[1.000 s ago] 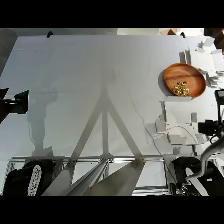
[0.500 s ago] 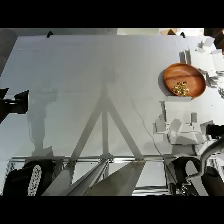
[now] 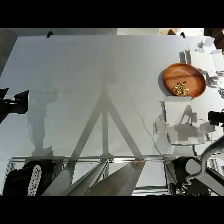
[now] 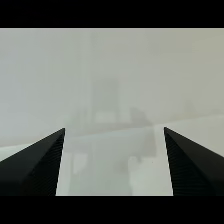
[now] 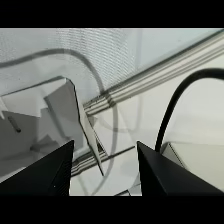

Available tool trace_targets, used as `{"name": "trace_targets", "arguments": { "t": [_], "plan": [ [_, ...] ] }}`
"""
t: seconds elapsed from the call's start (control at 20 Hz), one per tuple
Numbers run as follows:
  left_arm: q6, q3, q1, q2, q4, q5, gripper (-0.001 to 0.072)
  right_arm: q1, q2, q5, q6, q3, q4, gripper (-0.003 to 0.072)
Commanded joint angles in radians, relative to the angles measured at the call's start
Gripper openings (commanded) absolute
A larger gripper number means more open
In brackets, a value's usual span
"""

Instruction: Fold the box and place the chain.

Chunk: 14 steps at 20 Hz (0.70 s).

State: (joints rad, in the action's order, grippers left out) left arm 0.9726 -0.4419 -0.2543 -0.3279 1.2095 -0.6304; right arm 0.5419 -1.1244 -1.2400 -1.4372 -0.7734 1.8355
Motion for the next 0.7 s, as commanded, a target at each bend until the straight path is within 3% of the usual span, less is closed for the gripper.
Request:
{"name": "trace_targets", "arguments": {
  "t": [0.0, 0.1, 0.15, 0.25, 0.3, 0.45, 0.65],
  "plan": [
    [0.0, -0.001, 0.0, 0.001, 0.0, 0.0, 0.0694, 0.007, -0.116, 0.009, 0.039, -0.023, 0.01, 0.0439],
    [0.0, -0.001, 0.0, 0.001, 0.0, 0.0, 0.0694, 0.007, -0.159, 0.006, 0.041, -0.023, 0.006, 0.0429],
    [0.0, -0.001, 0.0, 0.001, 0.0, 0.0, 0.0694, 0.007, -0.174, 0.011, 0.055, -0.023, -0.003, 0.0351],
    [0.0, -0.001, 0.0, 0.001, 0.0, 0.0, 0.0694, 0.007, -0.178, 0.047, 0.056, -0.023, -0.021, 0.0089],
    [0.0, -0.001, 0.0, 0.001, 0.0, 0.0, 0.0694, 0.007, -0.179, 0.048, 0.06, -0.023, -0.028, 0.0008],
    [0.0, -0.001, 0.0, 0.001, 0.0, 0.0, 0.0694, 0.006, -0.175, 0.016, 0.185, -0.023, -0.047, 0.0008],
    [0.0, -0.001, 0.0, 0.001, 0.0, 0.0, 0.0694, 0.006, -0.101, -0.04, 0.425, -0.024, -0.248, 0.0009]
  ]
}}
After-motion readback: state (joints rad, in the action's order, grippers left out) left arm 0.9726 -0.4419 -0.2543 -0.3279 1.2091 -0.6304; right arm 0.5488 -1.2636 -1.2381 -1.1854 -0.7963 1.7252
